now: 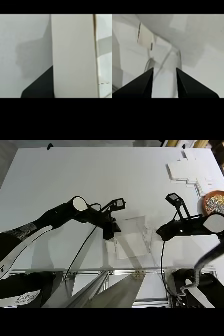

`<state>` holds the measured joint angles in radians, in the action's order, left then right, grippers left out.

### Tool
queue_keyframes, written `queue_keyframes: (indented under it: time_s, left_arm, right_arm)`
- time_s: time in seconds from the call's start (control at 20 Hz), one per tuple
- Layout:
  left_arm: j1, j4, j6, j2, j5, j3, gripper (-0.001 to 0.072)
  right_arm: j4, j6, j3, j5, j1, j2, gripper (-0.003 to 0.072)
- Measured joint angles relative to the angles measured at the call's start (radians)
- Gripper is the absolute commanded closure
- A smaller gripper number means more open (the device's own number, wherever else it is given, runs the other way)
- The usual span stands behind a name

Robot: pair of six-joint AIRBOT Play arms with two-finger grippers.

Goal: Fold the box and place the chain.

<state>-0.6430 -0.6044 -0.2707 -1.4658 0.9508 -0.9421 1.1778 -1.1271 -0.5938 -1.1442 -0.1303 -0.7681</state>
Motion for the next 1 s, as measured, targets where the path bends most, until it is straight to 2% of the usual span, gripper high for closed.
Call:
queue_keyframes:
  time_s: [0.2,0.55,1.0]
  left_arm:
    - [-0.056,-0.08,0.079,0.011,-0.04,-0.016,0.0706]
    - [-0.089,-0.153,0.111,0.0,-0.156,-0.021,0.0705]
    - [-0.093,-0.157,0.117,-0.048,-0.182,-0.023,0.0702]
  right_arm:
    - [0.037,0.002,-0.066,-0.04,0.0,0.048,0.0362]
    - [0.11,0.009,-0.092,-0.046,0.0,0.132,0.0364]
    - [0.126,0.029,-0.094,-0.015,0.0,0.144,0.0366]
